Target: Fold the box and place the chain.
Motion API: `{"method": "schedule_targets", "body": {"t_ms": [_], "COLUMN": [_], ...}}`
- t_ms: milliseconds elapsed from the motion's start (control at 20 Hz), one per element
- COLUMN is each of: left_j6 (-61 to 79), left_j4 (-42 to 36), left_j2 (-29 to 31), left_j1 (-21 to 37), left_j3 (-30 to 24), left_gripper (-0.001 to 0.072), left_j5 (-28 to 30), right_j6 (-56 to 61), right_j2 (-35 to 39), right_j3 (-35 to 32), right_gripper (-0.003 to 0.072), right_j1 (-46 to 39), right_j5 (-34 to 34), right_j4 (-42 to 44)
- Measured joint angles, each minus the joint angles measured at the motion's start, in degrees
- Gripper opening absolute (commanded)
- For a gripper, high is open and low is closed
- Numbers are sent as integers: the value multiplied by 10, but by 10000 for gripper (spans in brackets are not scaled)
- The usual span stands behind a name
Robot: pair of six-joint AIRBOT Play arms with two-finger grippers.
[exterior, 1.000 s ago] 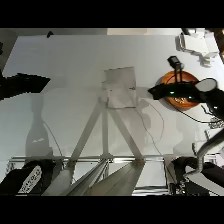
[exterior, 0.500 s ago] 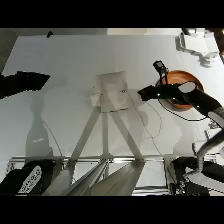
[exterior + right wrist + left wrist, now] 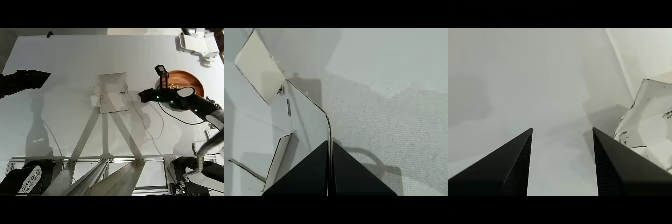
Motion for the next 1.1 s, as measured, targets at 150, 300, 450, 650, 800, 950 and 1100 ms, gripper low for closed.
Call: {"method": "schedule_targets", "body": {"t_ms": [150,300,450,650,800,950,1100], "left_j6": [0,0,-1,-4,-4,-4,-3], "left_j4": [3,28,47,64,69,74,94], "left_j2": [0,-1,-1,-19,-58,-108,-164], "left_j1": [0,0,0,0,-2,-19,-70], "left_j3": [0,0,1,19,60,111,169], "left_gripper": [397,173,221,282,356,362,362], "left_j5": [21,32,34,28,4,-15,-32], "right_j6": [0,2,2,3,3,3,3], "right_j2": [0,0,0,0,0,0,0], "right_j3": [-1,-2,-2,-2,-2,-2,-2], "right_gripper": [10,10,10,10,10,10,10], "right_j1": [0,0,0,0,0,0,0], "right_j5": [-2,0,3,5,5,5,5], "right_j4": [9,12,14,15,15,15,15]}}
